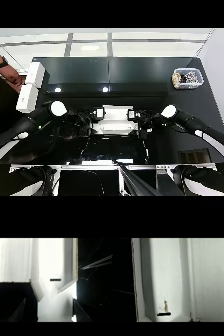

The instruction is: Fold the box and place the chain.

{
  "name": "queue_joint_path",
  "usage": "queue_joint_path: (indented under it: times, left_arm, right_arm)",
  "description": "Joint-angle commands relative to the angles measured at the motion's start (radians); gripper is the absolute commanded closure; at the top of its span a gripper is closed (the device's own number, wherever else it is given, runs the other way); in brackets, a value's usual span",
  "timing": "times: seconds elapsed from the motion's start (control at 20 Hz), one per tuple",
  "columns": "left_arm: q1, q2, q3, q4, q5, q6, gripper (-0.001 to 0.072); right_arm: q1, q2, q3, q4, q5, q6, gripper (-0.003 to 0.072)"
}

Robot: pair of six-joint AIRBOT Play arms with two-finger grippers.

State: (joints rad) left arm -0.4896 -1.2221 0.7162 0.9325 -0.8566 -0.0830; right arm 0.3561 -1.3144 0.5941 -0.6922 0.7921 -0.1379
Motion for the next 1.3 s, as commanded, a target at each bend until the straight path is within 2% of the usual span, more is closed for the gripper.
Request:
queue_joint_path:
  times: [0.0,0.1,0.15,0.2,0.6,0.8,0.9,1.1,1.25]
  left_arm:
    - [-0.019,-0.020,0.000,-0.034,-0.015,0.001,0.0162]
    - [-0.025,-0.020,0.000,-0.034,-0.011,0.001,0.0348]
    - [-0.026,-0.020,0.000,-0.037,-0.007,0.001,0.0405]
    - [-0.029,-0.020,0.000,-0.036,-0.003,0.001,0.0416]
    - [-0.110,-0.020,0.000,-0.032,0.120,0.002,0.0420]
    - [-0.116,-0.021,0.000,-0.034,0.140,-0.005,0.0420]
    - [-0.115,-0.025,0.000,-0.069,0.142,-0.048,0.0420]
    - [-0.115,-0.067,0.000,-0.233,0.140,-0.066,0.0420]
    - [-0.114,-0.095,0.000,-0.254,0.124,-0.088,0.0420]
  right_arm:
    - [0.000,0.000,0.000,0.000,0.000,0.000,0.0485]
    - [0.000,0.000,0.000,0.000,0.000,0.000,0.0485]
    - [0.000,0.000,0.000,0.000,0.000,0.000,0.0485]
    - [0.000,0.000,0.000,0.000,0.000,0.000,0.0485]
    - [0.000,0.000,0.000,0.000,0.000,0.000,0.0485]
    - [0.000,0.000,0.000,0.000,0.000,0.000,0.0485]
    - [0.000,0.000,0.000,0.000,0.000,0.000,0.0485]
    - [0.000,0.000,0.000,0.000,0.000,0.000,0.0485]
    - [0.000,0.000,0.000,0.000,0.000,0.000,0.0485]
